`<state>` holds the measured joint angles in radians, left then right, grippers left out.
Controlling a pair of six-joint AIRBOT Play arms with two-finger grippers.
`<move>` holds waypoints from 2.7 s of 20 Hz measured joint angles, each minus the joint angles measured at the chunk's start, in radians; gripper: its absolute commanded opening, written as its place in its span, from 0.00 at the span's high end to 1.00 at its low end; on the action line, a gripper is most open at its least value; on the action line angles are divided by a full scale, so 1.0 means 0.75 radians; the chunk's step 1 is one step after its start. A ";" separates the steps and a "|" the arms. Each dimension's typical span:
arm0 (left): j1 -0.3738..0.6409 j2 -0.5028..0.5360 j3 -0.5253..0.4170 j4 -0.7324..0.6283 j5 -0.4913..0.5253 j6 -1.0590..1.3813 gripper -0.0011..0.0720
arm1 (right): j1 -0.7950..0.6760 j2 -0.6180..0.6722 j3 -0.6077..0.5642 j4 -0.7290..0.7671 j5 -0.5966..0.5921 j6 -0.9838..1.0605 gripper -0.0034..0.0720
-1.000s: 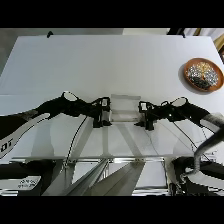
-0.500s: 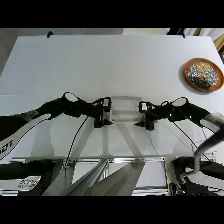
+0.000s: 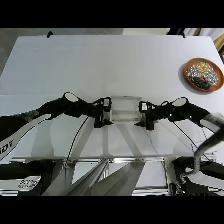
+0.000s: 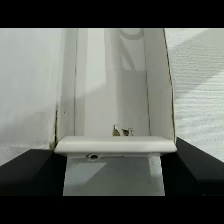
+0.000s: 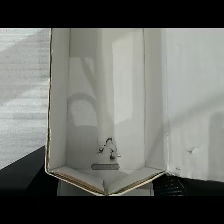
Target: Fold the box and place the chain.
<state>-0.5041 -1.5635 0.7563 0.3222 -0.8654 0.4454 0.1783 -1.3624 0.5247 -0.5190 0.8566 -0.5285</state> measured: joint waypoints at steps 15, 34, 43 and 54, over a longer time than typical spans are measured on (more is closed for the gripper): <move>-0.001 0.000 0.000 -0.003 0.005 0.000 0.79 | 0.000 -0.001 -0.001 0.026 0.037 0.016 0.02; -0.002 0.001 0.000 0.000 0.001 -0.001 0.79 | 0.001 0.384 -0.001 -0.584 0.028 0.645 0.57; -0.002 0.001 0.000 0.000 0.001 -0.001 0.79 | 0.001 0.575 -0.001 -0.096 -0.019 0.550 0.94; -0.002 0.001 0.000 0.000 0.001 -0.001 0.79 | 0.031 0.295 0.000 0.143 -0.251 0.473 0.94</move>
<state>-0.5053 -1.5627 0.7563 0.3222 -0.8650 0.4450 0.2012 -1.1412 0.5247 -0.4118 0.6685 -0.1741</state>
